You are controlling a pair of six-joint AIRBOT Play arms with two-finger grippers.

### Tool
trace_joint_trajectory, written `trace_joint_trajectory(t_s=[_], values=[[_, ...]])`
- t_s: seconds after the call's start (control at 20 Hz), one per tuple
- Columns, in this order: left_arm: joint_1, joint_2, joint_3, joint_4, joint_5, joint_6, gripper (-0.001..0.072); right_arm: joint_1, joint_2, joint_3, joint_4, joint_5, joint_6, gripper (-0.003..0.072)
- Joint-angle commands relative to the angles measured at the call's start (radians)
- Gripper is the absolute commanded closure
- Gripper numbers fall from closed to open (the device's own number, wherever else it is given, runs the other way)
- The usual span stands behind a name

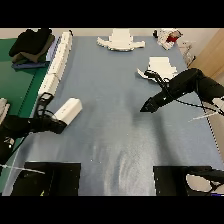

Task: Fold the box.

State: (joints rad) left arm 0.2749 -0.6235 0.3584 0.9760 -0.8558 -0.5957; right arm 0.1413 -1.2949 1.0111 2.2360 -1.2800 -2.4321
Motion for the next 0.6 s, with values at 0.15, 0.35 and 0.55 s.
trace_joint_trajectory(t_s=[0.15,0.35,0.55], values=[[0.397,0.013,0.002,0.075,-0.033,0.006,0.0263,0.0,0.0,0.001,0.0,0.0,0.0,0.0682],[0.42,-0.051,0.013,0.076,0.067,0.025,0.0264,0.0,0.0,0.001,0.0,0.0,0.0,0.0682],[0.417,-0.173,0.085,0.075,0.149,0.046,0.0263,0.0,0.0,0.001,0.0,0.0,0.0,0.0681]])
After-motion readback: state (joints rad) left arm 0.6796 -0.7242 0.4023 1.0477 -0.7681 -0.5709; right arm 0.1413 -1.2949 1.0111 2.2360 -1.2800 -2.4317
